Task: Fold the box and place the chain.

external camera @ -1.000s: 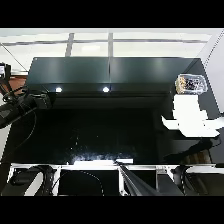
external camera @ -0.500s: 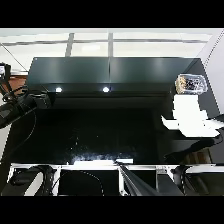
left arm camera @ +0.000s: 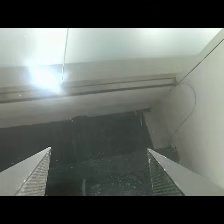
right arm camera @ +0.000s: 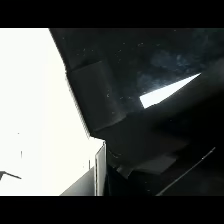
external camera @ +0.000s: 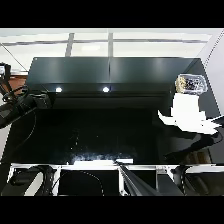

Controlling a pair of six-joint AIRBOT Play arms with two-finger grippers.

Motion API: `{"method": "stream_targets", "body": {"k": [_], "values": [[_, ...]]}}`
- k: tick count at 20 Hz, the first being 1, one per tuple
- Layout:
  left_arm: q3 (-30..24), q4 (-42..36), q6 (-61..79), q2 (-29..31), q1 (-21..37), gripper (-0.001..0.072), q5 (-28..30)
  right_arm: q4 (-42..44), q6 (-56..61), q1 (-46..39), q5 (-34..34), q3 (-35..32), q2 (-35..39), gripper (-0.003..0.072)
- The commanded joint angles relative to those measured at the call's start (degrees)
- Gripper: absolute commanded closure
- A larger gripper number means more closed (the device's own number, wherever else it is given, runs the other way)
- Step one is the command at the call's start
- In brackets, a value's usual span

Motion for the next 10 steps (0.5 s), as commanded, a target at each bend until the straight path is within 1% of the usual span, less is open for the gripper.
{"method": "stream_targets", "body": {"k": [1, 4, 6, 10], "values": [[0.0, 0.0, 0.0, 0.0, 0.0, 0.0007, 0.0, 2.1, -1.6, 0.0, 2.0, 0.0, 0.0, 0.0625], [0.0, -0.1, 0.0, 0.0, 0.0, 0.0007, 0.0, 4.5, -3.3, 0.3, 2.2, -1.6, 1.4, 0.0638], [0.0, 0.0, 0.0, 0.0, 0.0, 0.0007, 0.0, 5.7, -3.3, 1.2, 1.9, -4.2, 2.8, 0.0638], [0.0, -0.3, 0.0, 0.0, 0.0, 0.0007, -1.0, 9.4, -3.5, 5.5, 1.7, -8.6, 5.9, 0.0639]]}}
